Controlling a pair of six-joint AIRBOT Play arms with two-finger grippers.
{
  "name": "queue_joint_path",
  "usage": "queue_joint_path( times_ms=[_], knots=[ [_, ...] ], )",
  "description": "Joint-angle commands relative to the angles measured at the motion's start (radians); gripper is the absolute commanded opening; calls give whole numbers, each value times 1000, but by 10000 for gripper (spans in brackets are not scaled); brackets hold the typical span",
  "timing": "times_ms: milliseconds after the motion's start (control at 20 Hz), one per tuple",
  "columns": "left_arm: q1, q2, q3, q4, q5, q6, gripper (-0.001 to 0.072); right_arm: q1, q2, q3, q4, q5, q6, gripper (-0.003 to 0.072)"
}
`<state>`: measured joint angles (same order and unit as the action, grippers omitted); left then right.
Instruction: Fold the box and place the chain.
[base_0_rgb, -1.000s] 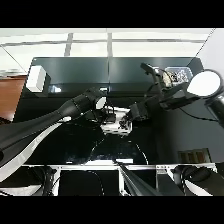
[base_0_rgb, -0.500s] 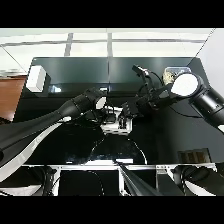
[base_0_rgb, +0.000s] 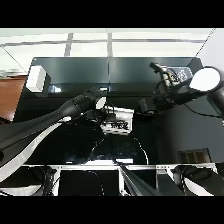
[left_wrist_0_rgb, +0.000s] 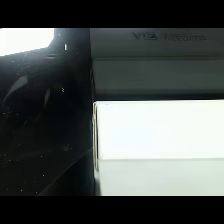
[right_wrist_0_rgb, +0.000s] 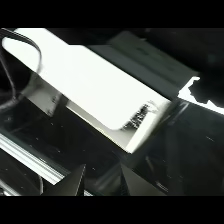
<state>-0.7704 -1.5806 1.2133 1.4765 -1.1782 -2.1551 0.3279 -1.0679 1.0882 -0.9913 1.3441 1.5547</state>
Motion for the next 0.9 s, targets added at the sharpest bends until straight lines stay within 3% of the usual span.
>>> queue_joint_path(
  times_ms=[0, 200, 250, 300, 350, 400, 550, 700, 850],
  knots=[
    [0, 0, 1, 6, 24, 1, 26, -47, 74, 0, -31, 79, -45, 258],
    [-9, 11, 7, 3, 5, -143, 32, -44, 121, 0, -32, 89, -72, 258],
    [-14, 17, 7, 5, -3, -178, 143, -45, 126, 0, -32, 86, -77, 258],
    [-16, 21, 7, 3, -12, -214, 316, -45, 126, 0, -32, 84, -84, 258],
    [-21, 27, 7, -1, -14, -219, 421, -45, 126, 0, -33, 77, -90, 258],
    [-24, 39, 8, 0, -20, -215, 482, -45, 126, 0, -33, 70, -91, 258],
    [-29, 135, 8, 3, -45, -24, 503, -45, 126, 0, -47, 68, -95, 259],
    [-8, 285, -15, 80, -161, 155, 503, -45, 126, 0, -85, 63, -93, 258],
    [153, 420, -159, 187, -220, 167, 500, -45, 126, 0, -95, 53, -93, 259]
  ],
)
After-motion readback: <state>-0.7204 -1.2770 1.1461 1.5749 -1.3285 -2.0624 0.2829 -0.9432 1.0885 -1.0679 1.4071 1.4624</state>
